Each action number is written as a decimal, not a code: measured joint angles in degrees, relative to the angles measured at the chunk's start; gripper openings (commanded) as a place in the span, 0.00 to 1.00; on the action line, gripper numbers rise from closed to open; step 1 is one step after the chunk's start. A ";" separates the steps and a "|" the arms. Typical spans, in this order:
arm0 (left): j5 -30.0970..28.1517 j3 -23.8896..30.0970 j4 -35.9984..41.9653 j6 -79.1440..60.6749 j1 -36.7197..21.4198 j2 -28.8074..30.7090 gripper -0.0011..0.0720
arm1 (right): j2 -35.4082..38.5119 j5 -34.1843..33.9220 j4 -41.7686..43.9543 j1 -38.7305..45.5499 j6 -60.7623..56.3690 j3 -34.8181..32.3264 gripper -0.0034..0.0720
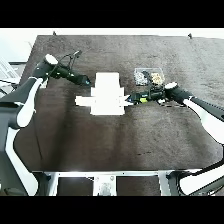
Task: Fold the box and place the chain.
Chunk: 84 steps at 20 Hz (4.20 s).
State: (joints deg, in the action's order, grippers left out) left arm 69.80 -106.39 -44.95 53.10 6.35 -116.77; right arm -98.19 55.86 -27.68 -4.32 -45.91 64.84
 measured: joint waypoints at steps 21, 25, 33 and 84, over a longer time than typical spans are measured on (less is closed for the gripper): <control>9.92 -5.38 12.04 -2.64 1.09 -9.33 0.55 | 0.00 0.02 0.04 -0.81 0.09 0.00 0.05; 10.40 -5.46 12.20 -2.95 1.09 -9.55 0.41 | 0.00 0.04 0.02 -0.81 0.09 -0.02 0.05; 10.62 -5.49 13.75 -6.03 1.09 -9.55 0.05 | 0.00 0.02 -0.17 -0.81 0.11 -0.02 0.31; 0.37 18.67 28.22 -81.64 1.14 -2.43 0.04 | 3.06 -4.96 7.39 14.95 17.03 -2.95 0.45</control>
State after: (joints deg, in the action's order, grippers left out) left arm 70.17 -87.72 -16.73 -28.53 7.49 -119.20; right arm -95.13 50.89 -20.29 10.63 -28.88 61.89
